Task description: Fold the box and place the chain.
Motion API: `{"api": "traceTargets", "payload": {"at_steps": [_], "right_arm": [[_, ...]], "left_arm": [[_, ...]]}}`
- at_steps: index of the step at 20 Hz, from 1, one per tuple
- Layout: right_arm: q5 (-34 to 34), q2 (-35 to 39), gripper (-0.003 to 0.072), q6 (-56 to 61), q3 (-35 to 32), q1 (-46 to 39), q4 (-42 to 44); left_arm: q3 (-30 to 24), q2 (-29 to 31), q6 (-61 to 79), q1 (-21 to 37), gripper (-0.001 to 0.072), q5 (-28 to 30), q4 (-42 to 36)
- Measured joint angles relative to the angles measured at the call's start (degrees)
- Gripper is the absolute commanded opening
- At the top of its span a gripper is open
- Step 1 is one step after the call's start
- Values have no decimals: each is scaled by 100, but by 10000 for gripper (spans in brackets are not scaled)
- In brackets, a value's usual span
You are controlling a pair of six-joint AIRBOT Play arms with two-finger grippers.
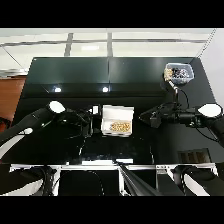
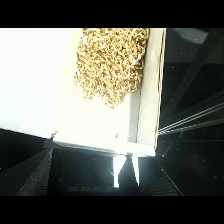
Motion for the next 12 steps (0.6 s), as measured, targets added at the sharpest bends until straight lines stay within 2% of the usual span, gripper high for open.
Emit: {"api": "traceTargets", "payload": {"at_steps": [10, 11, 12], "right_arm": [[-4, 0, 374, -2, 0, -2, 0], [-4, 0, 374, -2, 0, -2, 0], [-4, 0, 375, -2, 0, 0, 0]], "left_arm": [[87, -105, 278, -498, 705, 101, 52], [87, -105, 282, -551, 669, 142, 42], [87, -105, 295, -592, 585, 160, 37]]}}
